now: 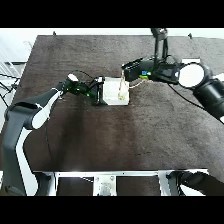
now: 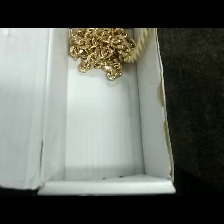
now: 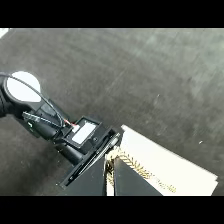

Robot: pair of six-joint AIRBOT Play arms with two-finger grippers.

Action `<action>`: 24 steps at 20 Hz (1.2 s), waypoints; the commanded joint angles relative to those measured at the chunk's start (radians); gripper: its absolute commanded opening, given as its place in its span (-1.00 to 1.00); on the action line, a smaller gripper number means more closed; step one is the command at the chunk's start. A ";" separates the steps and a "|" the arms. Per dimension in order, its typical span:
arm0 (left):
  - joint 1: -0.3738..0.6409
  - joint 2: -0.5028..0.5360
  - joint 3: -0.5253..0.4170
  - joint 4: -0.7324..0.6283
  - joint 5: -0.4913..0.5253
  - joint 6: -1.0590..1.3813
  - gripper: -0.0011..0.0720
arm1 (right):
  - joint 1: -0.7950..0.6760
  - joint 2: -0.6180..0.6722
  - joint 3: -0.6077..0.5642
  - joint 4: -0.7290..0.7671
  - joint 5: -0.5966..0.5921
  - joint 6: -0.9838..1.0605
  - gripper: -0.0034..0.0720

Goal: Fold the box and place the chain.

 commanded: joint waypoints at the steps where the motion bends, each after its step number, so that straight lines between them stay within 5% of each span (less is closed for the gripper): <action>1: 0.000 0.000 0.000 0.000 0.000 0.000 0.49 | 0.020 -0.066 -0.004 0.031 -0.019 0.015 -0.88; 8: 0.000 0.000 0.000 0.000 0.000 0.000 0.49 | 0.020 -0.308 -0.015 0.039 -0.116 0.022 -0.88; 9: 0.000 0.000 0.000 0.000 0.000 0.000 0.49 | 0.020 -0.336 -0.014 0.039 -0.122 0.022 -0.72; 10: 0.000 0.000 0.000 0.000 0.000 0.000 0.49 | 0.018 -0.354 -0.014 0.038 -0.135 0.021 -0.16; 11: 0.000 0.000 0.000 0.000 0.000 0.000 0.49 | 0.010 -0.355 -0.014 0.035 -0.141 0.021 0.16; 18: 0.000 0.000 0.000 0.000 0.000 0.000 0.49 | -0.234 -0.204 -0.046 -0.093 -0.108 0.015 0.25; 21: 0.000 0.000 0.000 0.000 0.000 0.000 0.49 | -0.412 -0.271 -0.070 -0.053 -0.148 0.037 0.49; 24: 0.000 0.000 0.000 0.000 0.000 0.000 0.49 | -0.469 -0.407 -0.049 0.048 -0.190 0.020 0.49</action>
